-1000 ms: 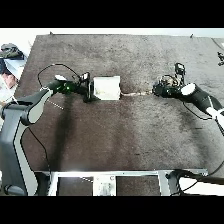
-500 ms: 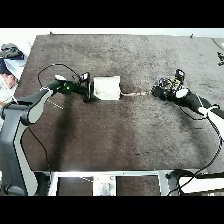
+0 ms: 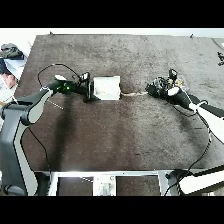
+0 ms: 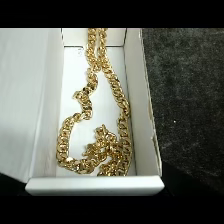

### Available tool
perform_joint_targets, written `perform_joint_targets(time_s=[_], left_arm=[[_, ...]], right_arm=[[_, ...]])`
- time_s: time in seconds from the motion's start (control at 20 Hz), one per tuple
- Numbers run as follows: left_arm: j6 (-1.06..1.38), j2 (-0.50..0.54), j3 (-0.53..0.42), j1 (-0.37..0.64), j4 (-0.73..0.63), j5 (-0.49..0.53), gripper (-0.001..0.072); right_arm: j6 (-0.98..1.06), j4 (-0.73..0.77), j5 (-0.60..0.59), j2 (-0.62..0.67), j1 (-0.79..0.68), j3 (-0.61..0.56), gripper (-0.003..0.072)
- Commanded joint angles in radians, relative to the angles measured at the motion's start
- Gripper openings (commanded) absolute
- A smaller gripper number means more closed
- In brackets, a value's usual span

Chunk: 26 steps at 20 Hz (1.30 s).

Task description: Fold the box and place the chain.

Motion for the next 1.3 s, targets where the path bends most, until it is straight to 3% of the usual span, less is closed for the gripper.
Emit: perform_joint_targets(time_s=[0.0, 0.1, 0.5, 0.7, 1.25], left_arm=[[0.000, -0.001, 0.000, 0.000, 0.000, 0.000, 0.0419], [0.000, -0.001, 0.000, 0.000, 0.000, 0.000, 0.0419], [0.000, -0.001, 0.000, 0.000, 0.000, 0.000, 0.0419], [0.000, -0.001, 0.000, 0.000, 0.000, 0.000, 0.0419], [0.000, -0.001, 0.000, 0.000, 0.000, 0.000, 0.0419]], right_arm=[[0.001, 0.013, -0.012, -0.009, 0.012, 0.010, 0.0162], [-0.004, 0.011, -0.003, 0.024, 0.016, 0.010, -0.0011], [-0.034, -0.018, 0.072, 0.296, 0.042, 0.010, -0.0011], [-0.056, -0.018, -0.014, 0.404, 0.143, 0.012, -0.0011], [-0.150, -0.043, -0.112, 0.425, 0.399, 0.167, -0.0011]])
